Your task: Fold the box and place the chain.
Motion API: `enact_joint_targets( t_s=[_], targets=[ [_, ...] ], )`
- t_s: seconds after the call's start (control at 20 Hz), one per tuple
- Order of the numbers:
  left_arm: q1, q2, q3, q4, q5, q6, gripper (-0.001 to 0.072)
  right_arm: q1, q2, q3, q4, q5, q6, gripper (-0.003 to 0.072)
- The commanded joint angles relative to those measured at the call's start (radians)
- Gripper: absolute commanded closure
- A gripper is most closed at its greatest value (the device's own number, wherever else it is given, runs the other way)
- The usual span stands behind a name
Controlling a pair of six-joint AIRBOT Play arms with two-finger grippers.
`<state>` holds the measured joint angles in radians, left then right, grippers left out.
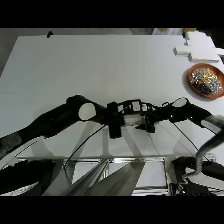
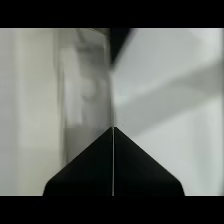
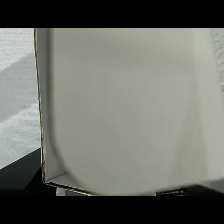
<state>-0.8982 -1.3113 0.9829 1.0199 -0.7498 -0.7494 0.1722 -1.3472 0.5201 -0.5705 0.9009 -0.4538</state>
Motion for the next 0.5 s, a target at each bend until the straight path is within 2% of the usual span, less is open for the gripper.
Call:
enact_joint_targets(
  t_s=[0.0,0.1,0.15,0.45],
  targets=[
    [-0.004,-0.069,0.001,-0.023,0.340,-0.153,0.0704,-0.001,0.001,0.000,0.000,0.000,0.000,0.0349],
    [0.016,-0.094,0.001,-0.040,0.440,-0.204,0.0706,-0.001,0.001,0.000,0.000,0.000,0.000,0.0349],
    [0.027,-0.106,0.001,-0.040,0.459,-0.205,0.0706,-0.001,0.001,0.000,0.000,0.000,0.000,0.0349],
    [0.064,-0.204,0.001,-0.043,0.402,-0.246,0.0706,-0.001,0.001,0.000,0.000,0.000,0.000,0.0349]
  ],
)
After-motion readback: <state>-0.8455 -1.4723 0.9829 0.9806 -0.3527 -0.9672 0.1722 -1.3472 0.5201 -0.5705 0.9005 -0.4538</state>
